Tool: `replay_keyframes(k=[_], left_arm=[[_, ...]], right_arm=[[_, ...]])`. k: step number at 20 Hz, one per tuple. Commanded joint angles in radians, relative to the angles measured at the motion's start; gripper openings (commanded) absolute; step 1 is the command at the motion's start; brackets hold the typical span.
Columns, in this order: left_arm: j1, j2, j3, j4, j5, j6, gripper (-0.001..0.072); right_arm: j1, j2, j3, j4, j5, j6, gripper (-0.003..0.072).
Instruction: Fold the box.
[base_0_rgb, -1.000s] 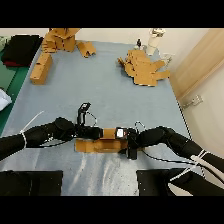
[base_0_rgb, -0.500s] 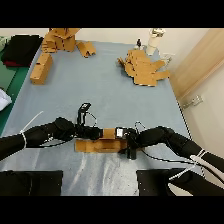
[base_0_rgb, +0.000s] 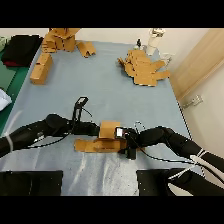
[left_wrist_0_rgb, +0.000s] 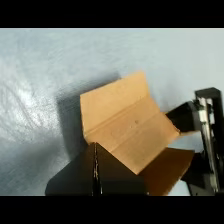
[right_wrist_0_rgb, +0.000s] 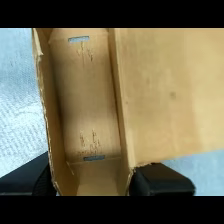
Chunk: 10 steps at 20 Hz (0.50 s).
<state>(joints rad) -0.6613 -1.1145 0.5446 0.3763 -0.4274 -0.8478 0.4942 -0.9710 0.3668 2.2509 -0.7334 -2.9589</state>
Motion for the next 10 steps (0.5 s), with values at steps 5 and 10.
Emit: replay_keyframes(k=[5,10], left_arm=[[0.013,0.264,0.001,0.567,-0.266,0.078,0.0011],[0.012,0.278,0.001,0.656,-0.342,0.302,0.0697]], right_arm=[[0.0,0.0,0.0,-0.004,-0.002,0.0,0.034],[0.0,0.0,0.0,-0.011,-0.002,0.0,0.034]])
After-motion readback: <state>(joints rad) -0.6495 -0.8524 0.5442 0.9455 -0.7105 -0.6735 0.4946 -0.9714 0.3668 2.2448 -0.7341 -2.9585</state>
